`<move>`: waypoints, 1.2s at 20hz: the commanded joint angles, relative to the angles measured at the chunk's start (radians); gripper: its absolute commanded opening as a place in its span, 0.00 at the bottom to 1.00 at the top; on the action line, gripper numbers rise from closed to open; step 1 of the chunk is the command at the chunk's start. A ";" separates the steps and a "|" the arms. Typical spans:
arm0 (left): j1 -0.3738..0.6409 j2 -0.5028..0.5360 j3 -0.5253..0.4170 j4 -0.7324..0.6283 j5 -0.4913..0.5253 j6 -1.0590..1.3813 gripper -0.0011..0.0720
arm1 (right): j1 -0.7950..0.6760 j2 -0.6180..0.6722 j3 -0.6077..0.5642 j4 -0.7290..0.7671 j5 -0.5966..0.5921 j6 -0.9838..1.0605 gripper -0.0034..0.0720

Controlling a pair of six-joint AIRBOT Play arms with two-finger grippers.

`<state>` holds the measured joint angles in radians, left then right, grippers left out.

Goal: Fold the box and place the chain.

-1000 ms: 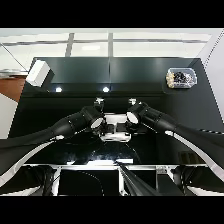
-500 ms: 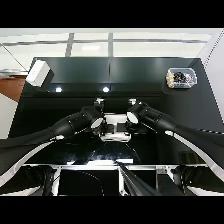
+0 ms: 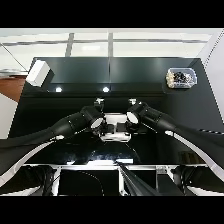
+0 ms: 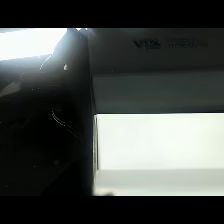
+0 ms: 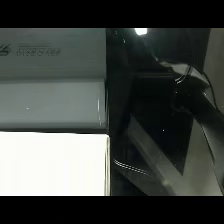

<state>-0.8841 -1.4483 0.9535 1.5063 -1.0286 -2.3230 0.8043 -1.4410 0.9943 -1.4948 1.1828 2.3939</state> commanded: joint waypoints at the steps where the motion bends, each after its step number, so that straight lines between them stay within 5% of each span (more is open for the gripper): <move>1: 0.000 -0.001 0.000 0.000 -0.001 0.000 0.06 | 0.000 0.009 0.001 0.002 0.000 0.003 0.62; 7: 0.000 -0.001 0.000 0.000 -0.002 0.000 0.06 | 0.000 0.095 0.003 -0.047 0.026 -0.068 0.62; 13: 0.000 -0.001 0.000 -0.001 -0.006 0.000 0.06 | -0.101 0.363 0.003 -0.076 0.127 -0.329 0.62; 18: 0.000 -0.001 0.000 0.000 -0.021 0.000 0.06 | -0.300 0.556 0.003 -0.443 0.155 -0.380 0.62; 21: 0.000 -0.001 0.000 -0.001 -0.021 0.000 0.06 | -0.509 0.545 -0.015 -0.544 -0.002 -0.391 0.62; 22: 0.000 -0.001 0.000 -0.001 -0.023 0.000 0.06 | -0.586 0.534 -0.027 -0.533 -0.095 -0.390 0.66; 23: 0.000 -0.001 0.000 -0.001 -0.023 0.000 0.06 | -0.656 0.510 -0.032 -0.512 -0.175 -0.396 0.98; 24: 0.000 -0.001 0.000 -0.001 -0.023 0.000 0.06 | -0.719 0.471 -0.029 -0.463 -0.249 -0.415 0.98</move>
<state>-0.8841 -1.4487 0.9539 1.5043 -1.0492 -2.3245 0.2634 -0.9337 0.9749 -1.9553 1.1446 2.0106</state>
